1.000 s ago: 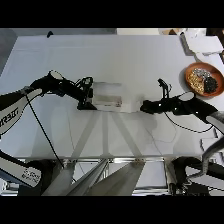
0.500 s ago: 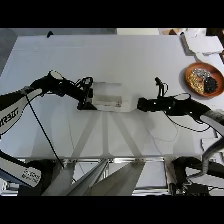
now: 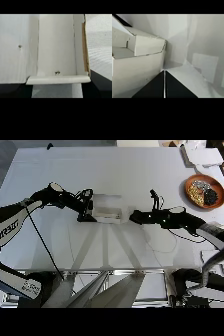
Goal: Fold the box and place the chain.
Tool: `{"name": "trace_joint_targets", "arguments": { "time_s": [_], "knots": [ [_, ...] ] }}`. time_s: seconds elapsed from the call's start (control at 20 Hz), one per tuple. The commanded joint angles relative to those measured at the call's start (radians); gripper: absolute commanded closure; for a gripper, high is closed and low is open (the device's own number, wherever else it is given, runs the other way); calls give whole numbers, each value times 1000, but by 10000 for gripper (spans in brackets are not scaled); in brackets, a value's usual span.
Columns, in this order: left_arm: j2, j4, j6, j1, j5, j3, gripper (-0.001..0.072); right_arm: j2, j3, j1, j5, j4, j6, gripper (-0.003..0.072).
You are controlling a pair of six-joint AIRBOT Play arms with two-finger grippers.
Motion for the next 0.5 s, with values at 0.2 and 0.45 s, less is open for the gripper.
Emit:
{"name": "trace_joint_targets", "arguments": {
  "time_s": [0.2,0.45],
  "knots": [
    [0,0,0,0,0,0,436,0,0,69,-5,210,-48,633],
    [0,0,0,0,0,0,436,0,0,103,-21,239,-48,525]
  ]
}}
